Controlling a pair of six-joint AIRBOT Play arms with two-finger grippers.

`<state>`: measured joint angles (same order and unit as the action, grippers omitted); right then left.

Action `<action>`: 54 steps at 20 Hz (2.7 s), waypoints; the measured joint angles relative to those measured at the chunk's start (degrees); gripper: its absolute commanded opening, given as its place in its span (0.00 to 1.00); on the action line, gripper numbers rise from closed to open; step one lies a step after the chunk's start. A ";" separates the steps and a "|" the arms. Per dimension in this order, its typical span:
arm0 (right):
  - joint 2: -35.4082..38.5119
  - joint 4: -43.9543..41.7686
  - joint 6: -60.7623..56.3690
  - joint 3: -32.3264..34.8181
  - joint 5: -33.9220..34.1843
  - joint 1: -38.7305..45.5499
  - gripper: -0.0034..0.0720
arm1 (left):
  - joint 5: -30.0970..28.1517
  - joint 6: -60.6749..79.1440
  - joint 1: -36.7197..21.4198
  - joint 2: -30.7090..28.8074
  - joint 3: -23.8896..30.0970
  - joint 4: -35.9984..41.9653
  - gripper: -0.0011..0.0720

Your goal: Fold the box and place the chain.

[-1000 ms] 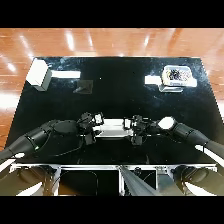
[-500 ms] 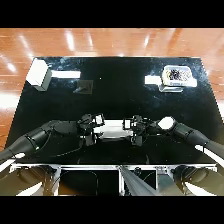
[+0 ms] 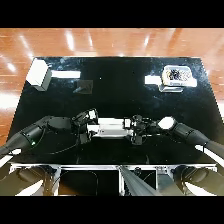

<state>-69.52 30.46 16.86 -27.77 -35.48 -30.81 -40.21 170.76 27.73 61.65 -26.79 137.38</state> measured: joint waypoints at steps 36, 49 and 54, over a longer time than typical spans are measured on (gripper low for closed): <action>0.00 0.07 0.04 0.00 -0.07 0.00 0.80 | 6.47 1.11 5.16 0.00 0.00 -0.11 0.45; 0.00 0.13 0.07 0.00 -0.07 0.00 0.80 | 7.87 1.11 7.87 2.38 -0.70 1.79 0.44; 0.00 0.02 0.02 0.00 0.09 0.00 0.80 | 8.76 1.09 8.61 4.44 -3.15 2.56 0.44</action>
<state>-69.52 30.48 16.88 -27.77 -35.40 -30.81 -31.44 171.85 36.34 66.08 -29.93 139.94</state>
